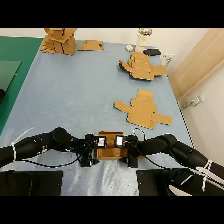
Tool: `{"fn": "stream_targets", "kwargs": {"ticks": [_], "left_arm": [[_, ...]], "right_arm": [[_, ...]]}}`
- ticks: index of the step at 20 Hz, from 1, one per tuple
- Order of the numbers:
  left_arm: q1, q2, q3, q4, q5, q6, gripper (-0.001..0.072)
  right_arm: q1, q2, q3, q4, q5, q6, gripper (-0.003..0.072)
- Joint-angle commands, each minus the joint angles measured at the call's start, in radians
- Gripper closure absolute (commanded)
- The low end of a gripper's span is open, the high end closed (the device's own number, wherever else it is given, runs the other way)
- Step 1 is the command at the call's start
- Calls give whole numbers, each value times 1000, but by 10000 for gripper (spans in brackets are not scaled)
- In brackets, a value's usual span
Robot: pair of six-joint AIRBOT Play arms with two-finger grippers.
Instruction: Fold the box.
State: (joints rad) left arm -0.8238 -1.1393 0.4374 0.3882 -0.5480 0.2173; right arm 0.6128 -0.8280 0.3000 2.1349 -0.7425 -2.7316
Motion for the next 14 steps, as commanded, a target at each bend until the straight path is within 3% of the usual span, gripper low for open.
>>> {"fn": "stream_targets", "kwargs": {"ticks": [1,8,9,11,14], "left_arm": [[0,0,0,0,5,-2,-10],[0,-2,3,-8,7,-2,-7],[0,-2,3,-8,6,-2,55],[0,-2,3,-8,6,-2,102],[0,-2,3,-8,6,-2,104]], "right_arm": [[0,0,0,0,0,0,97],[0,0,0,0,0,0,97],[0,0,0,0,0,0,97],[0,0,0,0,0,0,97],[0,0,0,0,0,0,97]]}}
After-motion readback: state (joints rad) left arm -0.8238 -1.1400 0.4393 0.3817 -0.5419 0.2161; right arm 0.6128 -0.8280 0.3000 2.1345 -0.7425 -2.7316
